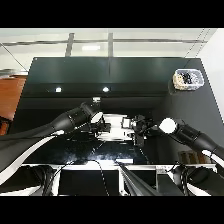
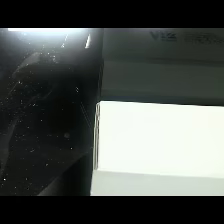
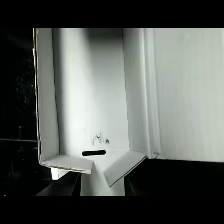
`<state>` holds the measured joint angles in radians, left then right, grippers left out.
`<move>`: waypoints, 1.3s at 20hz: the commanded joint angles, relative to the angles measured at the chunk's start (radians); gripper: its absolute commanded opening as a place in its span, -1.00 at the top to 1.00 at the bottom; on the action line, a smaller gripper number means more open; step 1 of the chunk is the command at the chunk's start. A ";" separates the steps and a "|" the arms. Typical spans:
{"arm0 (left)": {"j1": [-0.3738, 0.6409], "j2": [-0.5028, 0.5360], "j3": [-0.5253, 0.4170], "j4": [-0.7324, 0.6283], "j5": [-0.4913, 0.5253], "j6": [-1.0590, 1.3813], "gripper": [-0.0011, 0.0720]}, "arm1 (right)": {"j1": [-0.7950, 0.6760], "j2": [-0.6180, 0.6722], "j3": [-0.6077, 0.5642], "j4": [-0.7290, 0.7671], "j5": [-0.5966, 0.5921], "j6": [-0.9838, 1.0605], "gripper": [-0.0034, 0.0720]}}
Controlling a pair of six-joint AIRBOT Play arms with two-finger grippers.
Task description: Fold the box and place the chain.
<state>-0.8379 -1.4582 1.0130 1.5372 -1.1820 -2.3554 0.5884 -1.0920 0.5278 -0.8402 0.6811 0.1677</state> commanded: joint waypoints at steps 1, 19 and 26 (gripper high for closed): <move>0.000 0.000 0.000 0.000 0.002 -0.001 0.88 | 0.001 -0.002 0.001 0.081 -0.013 -0.001 0.46; 0.000 0.000 -0.002 0.000 -0.003 -0.005 0.88 | 0.080 -0.058 0.001 0.152 -0.129 0.035 0.04; 0.000 0.000 -0.002 -0.005 -0.001 -0.005 0.88 | 0.014 -0.022 0.003 0.114 -0.106 0.244 0.59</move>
<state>-0.8375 -1.4578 1.0111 1.5356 -1.1782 -2.3619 0.6422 -1.1370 0.5289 -0.6941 0.5526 0.2607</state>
